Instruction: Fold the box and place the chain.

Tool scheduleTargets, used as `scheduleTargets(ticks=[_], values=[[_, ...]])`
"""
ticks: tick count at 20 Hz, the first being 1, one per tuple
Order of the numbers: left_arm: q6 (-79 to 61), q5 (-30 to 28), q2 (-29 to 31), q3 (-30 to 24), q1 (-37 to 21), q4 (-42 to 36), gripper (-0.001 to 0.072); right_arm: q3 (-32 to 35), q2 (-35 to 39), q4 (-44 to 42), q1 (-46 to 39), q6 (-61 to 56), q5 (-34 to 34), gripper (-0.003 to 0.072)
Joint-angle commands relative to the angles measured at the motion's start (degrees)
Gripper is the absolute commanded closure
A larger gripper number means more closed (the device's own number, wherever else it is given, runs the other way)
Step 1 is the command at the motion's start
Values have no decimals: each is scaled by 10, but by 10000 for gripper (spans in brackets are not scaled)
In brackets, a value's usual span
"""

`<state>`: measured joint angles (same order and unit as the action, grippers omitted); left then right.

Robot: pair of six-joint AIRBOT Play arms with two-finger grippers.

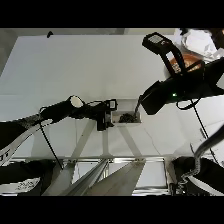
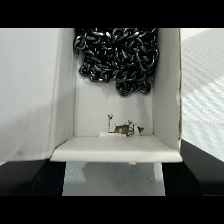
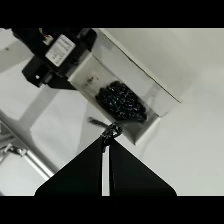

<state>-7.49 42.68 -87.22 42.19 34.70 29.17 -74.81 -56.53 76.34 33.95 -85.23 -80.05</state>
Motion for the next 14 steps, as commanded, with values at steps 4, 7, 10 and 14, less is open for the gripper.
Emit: scheduleTargets(ticks=[4, 7, 10, 14], values=[[0, 0, 0, 0, 0, 0, 377, 0, 1, 27, 15, -20, 38, 668], [0, 0, 0, 0, 0, 0, 377, 12, -11, 30, 15, -20, 51, 668], [0, 0, 0, 0, 0, 0, 377, 65, -27, 26, 15, -20, 84, 667], [0, 0, 0, 0, 0, 0, 377, 149, -56, 25, 15, -20, 132, 667]])
